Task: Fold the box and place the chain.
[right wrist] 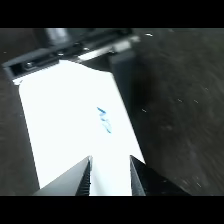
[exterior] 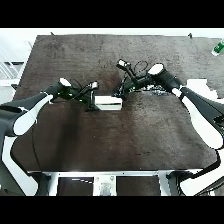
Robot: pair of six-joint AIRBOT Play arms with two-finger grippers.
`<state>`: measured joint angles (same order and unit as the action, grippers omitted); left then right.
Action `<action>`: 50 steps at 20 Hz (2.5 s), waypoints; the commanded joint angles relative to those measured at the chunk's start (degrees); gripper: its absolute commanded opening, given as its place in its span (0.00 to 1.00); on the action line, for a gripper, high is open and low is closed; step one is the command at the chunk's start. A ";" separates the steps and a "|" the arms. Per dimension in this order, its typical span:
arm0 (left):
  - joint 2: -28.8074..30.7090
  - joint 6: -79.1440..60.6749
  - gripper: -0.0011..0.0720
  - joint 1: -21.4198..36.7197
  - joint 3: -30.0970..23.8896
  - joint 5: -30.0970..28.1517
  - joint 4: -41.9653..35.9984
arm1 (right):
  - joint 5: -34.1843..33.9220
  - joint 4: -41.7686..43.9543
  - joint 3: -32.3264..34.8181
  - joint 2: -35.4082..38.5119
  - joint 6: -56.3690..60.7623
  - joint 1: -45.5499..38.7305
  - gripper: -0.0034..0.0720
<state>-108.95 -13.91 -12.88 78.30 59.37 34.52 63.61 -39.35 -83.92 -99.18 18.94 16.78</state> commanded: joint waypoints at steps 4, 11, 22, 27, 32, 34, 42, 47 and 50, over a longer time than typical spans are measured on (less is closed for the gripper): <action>0.00 0.00 0.75 0.02 0.02 -0.02 0.02 | 0.33 -0.39 -0.39 -0.20 -0.17 2.21 0.45; 0.00 0.00 0.75 0.02 0.02 -0.02 0.02 | -1.64 -3.63 -0.39 -1.29 -0.15 2.19 0.45; 0.00 0.00 0.75 0.02 0.02 -0.02 0.02 | -2.62 -3.78 -0.46 -1.33 -1.31 2.21 0.49; 0.00 0.00 0.75 0.02 0.02 -0.02 0.02 | -2.75 -3.82 -1.70 -1.36 -1.25 2.21 0.49; 0.00 0.00 0.75 0.02 0.02 -0.02 0.02 | -2.78 -5.53 -1.70 -1.53 -1.22 2.45 0.49; 0.00 0.00 0.75 0.02 0.02 -0.02 0.02 | -2.80 -6.47 -1.70 -1.60 -1.22 3.06 0.48; 0.00 0.00 0.75 0.02 0.02 -0.02 0.02 | -2.43 -8.04 -1.68 -2.19 -0.55 3.87 0.48; 0.00 0.00 0.75 0.02 0.02 -0.02 0.02 | 2.49 -8.07 -0.50 -2.19 -0.61 3.78 0.49; 0.00 0.00 0.75 0.02 0.02 -0.02 0.02 | 2.49 -8.00 -0.04 -2.16 -1.07 3.76 0.55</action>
<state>-108.95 -14.15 -12.88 78.30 59.64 34.65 64.71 -47.31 -84.40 -101.34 18.11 20.51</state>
